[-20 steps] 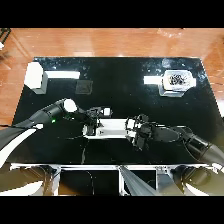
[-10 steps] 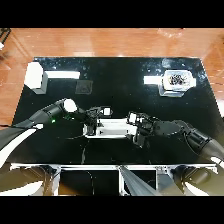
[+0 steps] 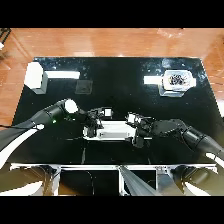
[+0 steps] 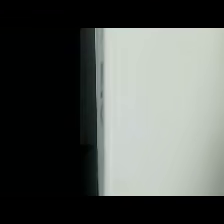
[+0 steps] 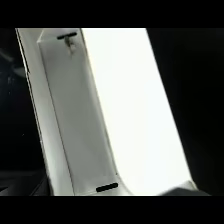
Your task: Fold the box and place the chain.
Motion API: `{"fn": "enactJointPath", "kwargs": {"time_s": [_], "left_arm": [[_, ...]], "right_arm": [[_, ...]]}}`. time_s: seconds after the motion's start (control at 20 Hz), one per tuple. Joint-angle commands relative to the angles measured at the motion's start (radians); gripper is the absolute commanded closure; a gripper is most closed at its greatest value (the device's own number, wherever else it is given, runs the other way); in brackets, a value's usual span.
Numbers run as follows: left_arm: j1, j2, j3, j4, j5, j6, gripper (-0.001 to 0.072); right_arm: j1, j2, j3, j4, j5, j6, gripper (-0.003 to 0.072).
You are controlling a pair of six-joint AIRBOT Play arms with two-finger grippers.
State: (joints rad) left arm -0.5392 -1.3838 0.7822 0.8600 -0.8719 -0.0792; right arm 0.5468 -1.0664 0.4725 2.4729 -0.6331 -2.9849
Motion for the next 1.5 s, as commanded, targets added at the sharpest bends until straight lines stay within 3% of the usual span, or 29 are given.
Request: {"fn": "enactJointPath", "kwargs": {"time_s": [0.0, 0.4, 0.5, 1.45], "left_arm": [[-0.005, 0.000, 0.000, 0.000, -0.001, -0.007, 0.0698], [-0.005, 0.000, 0.000, 0.000, 0.000, -0.007, 0.0698], [-0.005, 0.000, 0.000, 0.000, 0.001, -0.007, 0.0698], [-0.005, 0.000, 0.001, 0.004, 0.004, -0.008, 0.0697]], "right_arm": [[0.003, -0.037, 0.001, 0.000, 0.002, -0.002, -0.0015], [0.006, -0.085, 0.001, -0.024, 0.031, -0.002, -0.0014], [0.006, -0.084, 0.001, -0.026, 0.050, -0.002, 0.0099], [0.033, -0.085, 0.001, -0.048, 0.048, -0.002, 0.0098]]}}
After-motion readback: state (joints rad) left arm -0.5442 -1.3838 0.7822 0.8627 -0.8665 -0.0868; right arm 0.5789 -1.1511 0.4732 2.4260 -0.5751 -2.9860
